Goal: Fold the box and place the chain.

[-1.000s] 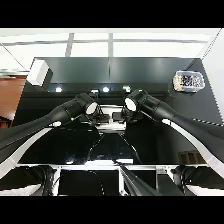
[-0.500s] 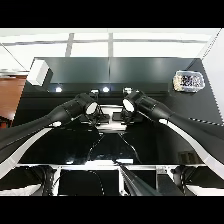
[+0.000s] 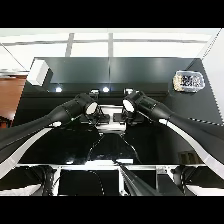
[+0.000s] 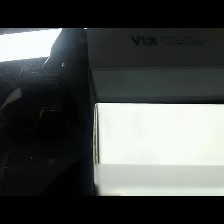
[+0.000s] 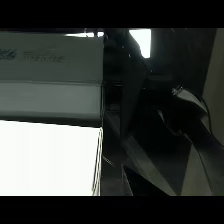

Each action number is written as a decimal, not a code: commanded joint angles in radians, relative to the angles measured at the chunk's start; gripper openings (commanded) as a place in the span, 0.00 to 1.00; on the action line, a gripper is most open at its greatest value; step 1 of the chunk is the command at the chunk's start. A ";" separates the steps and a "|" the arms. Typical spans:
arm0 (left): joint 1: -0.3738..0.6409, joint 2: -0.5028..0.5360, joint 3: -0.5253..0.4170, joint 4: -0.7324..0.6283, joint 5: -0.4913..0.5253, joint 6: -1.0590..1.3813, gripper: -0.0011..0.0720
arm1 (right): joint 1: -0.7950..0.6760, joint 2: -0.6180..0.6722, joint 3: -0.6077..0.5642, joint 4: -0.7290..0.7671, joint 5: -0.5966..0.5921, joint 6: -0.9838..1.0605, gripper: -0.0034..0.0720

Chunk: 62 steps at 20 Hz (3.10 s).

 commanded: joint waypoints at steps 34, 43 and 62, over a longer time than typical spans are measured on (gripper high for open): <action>0.001 0.000 0.000 0.000 0.001 0.000 0.06 | -0.598 0.350 -0.091 -0.608 -0.229 -0.174 1.00; 0.001 0.000 0.000 0.001 0.005 0.000 0.06 | -0.972 -0.123 0.274 -0.121 -0.311 -0.435 0.99; 0.001 0.000 0.000 -0.003 0.005 0.000 0.06 | -0.972 -0.152 0.550 -0.154 -0.135 -0.554 0.07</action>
